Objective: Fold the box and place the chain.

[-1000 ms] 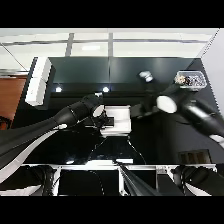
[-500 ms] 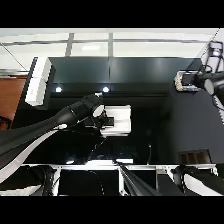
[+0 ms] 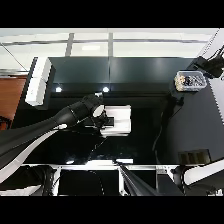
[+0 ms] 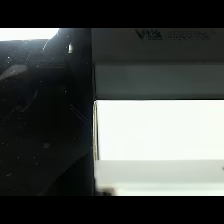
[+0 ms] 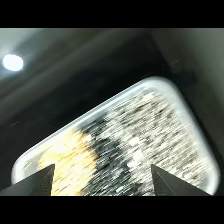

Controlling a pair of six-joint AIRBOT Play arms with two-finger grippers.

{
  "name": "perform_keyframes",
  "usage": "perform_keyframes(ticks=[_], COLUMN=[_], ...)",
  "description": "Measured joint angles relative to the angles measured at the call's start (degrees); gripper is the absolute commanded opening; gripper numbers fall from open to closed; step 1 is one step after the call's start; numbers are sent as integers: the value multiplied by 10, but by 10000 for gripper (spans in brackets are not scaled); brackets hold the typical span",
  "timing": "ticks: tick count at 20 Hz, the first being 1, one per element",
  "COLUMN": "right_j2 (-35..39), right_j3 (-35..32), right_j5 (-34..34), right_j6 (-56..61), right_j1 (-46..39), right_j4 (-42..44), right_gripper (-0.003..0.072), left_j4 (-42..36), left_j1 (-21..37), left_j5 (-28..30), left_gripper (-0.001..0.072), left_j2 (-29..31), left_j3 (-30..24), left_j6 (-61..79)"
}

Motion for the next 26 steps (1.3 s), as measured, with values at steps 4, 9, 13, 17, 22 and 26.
perform_keyframes(ticks=[4,9,13,17,22,26], right_j2=[-73,-112,-129,-140,-124,-64], right_j3=[87,114,119,120,120,120], right_j5=[84,117,115,124,166,171], right_j6=[17,25,27,15,-17,-63], right_j1=[-5,-8,-9,-10,-10,-10], right_j4=[-33,-57,-59,-53,-51,-59], right_gripper=[720,624,623,58,8,8], left_j4=[0,0,-1,-1,-1,-2], left_j1=[0,0,0,0,0,0], left_j5=[0,0,0,-1,0,0], left_gripper=[27,27,27,27,26,27], left_j2=[0,0,0,0,0,0], left_j3=[0,0,0,0,0,0], left_j6=[0,0,0,0,0,0])
